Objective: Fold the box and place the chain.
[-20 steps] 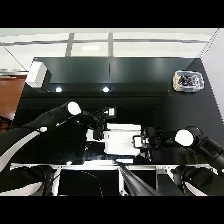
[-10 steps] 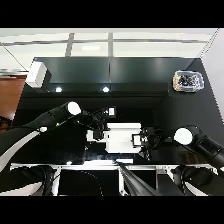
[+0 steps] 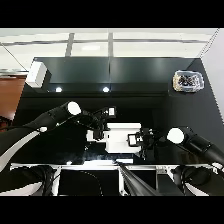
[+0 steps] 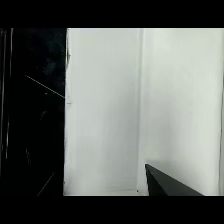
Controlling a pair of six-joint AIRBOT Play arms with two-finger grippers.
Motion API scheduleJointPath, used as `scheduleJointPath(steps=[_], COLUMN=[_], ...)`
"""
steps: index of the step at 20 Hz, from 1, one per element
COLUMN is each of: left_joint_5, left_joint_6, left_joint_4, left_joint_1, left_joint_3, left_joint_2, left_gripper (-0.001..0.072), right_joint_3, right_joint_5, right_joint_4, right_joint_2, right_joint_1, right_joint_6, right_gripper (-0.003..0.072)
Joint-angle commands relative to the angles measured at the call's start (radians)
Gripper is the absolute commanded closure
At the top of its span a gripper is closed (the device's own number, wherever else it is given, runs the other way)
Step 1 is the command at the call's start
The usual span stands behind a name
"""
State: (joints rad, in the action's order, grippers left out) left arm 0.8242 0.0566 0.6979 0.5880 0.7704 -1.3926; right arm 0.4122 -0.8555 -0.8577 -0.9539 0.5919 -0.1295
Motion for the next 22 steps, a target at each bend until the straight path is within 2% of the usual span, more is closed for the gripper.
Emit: scheduleJointPath(steps=[1, 4, 12, 17, 22], left_joint_5=[0.000, 0.000, 0.000, 0.000, 0.000], left_joint_6=[0.000, 0.000, 0.000, 0.000, 0.000], left_joint_4=[0.000, 0.000, 0.000, 0.000, 0.000], left_joint_1=[0.000, 0.000, 0.000, 0.000, 0.000], left_joint_3=[0.000, 0.000, 0.000, 0.000, 0.000], left_joint_2=[0.000, 0.000, 0.000, 0.000, 0.000], left_gripper=[0.0689, 0.0689, 0.0689, 0.0689, 0.0690], right_joint_3=[0.000, 0.000, -0.002, 0.001, 0.005], right_joint_5=[-0.017, -0.023, 0.181, 0.178, 0.168], right_joint_4=[0.017, 0.015, 0.012, 0.013, 0.015], right_joint_2=[-0.011, -0.011, 0.015, 0.079, 0.085], right_joint_1=[0.013, 0.014, 0.008, -0.058, -0.072], right_joint_6=[0.006, 0.006, -0.103, -0.111, -0.125], right_gripper=[0.0064, 0.0064, 0.0065, 0.0065, 0.0065])
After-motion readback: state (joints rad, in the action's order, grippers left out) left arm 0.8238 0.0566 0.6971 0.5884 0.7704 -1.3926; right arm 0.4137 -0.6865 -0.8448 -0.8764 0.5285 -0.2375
